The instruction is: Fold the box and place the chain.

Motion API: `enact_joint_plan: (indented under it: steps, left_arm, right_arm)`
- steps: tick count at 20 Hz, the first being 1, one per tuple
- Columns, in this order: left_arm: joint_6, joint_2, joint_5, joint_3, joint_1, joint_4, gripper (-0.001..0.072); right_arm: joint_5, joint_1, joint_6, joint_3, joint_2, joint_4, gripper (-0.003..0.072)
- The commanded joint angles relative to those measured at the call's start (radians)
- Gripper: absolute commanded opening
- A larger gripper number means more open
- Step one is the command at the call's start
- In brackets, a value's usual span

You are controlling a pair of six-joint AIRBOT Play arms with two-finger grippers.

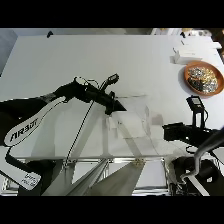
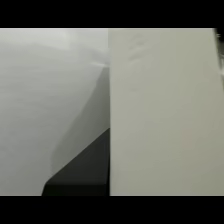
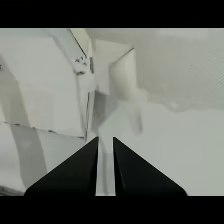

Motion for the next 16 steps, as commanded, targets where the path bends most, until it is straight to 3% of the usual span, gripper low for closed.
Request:
enact_joint_plan:
  steps: [1,3,7,9,12,14,16]
  left_arm:
    - [0.041,0.036,-0.007,0.000,-0.003,0.018,0.0000]
    - [-0.011,0.087,-0.008,0.000,-0.004,0.061,-0.0004]
    - [-0.068,0.205,-0.005,-0.054,-0.047,0.198,-0.0008]
    - [-0.012,0.261,0.063,-0.133,-0.100,0.195,-0.0008]
    - [0.082,0.268,0.204,-0.231,-0.162,0.088,-0.0006]
    - [0.212,0.240,0.206,-0.250,-0.176,-0.062,-0.0006]
    - [0.362,0.208,0.252,-0.250,-0.179,-0.114,-0.0002]
  right_arm:
    - [-0.002,0.001,-0.002,0.022,0.001,0.023,0.0214]
    - [-0.001,0.001,-0.024,0.073,0.001,0.020,0.0312]
    - [0.013,0.001,-0.105,0.197,0.001,0.010,0.0322]
    - [0.011,0.001,-0.118,0.216,0.001,0.009,0.0321]
    - [0.020,0.001,-0.119,0.216,0.001,0.010,0.0321]
    - [0.026,0.001,-0.119,0.216,0.001,0.010,0.0320]
    - [0.033,0.001,-0.119,0.216,0.001,0.012,0.0319]
